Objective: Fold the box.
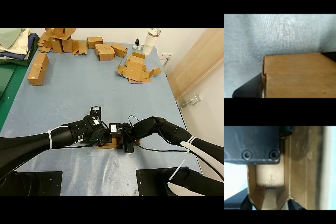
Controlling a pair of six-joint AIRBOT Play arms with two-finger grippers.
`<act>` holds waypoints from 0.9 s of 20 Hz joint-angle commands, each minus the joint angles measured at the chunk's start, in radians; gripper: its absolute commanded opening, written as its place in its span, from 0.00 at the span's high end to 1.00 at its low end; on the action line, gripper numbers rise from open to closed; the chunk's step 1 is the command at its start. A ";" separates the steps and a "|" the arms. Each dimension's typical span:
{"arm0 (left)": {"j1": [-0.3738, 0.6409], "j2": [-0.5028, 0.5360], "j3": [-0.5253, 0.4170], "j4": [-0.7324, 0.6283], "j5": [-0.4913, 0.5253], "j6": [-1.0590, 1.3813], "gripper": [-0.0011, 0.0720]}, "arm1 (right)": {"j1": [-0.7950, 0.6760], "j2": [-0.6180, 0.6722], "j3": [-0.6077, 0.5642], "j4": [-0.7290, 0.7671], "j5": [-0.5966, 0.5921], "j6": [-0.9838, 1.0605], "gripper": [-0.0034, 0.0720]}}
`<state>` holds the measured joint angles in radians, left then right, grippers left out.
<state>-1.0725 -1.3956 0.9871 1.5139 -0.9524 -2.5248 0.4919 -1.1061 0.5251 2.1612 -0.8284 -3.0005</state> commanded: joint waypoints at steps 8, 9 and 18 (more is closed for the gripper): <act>0.000 -0.008 0.003 -0.030 0.000 0.000 0.97 | 0.001 0.000 -0.001 0.000 0.000 0.000 0.35; 0.000 -0.007 0.003 -0.034 0.000 0.000 0.97 | 0.001 0.000 -0.001 0.000 0.000 0.000 0.35; 0.023 0.078 0.003 -0.049 -0.034 -0.004 0.24 | 0.001 0.000 -0.001 0.000 0.000 0.000 0.35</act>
<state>-1.0641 -1.3567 0.9901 1.4574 -0.9565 -2.5286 0.4915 -1.1057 0.5251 2.1601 -0.8288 -3.0028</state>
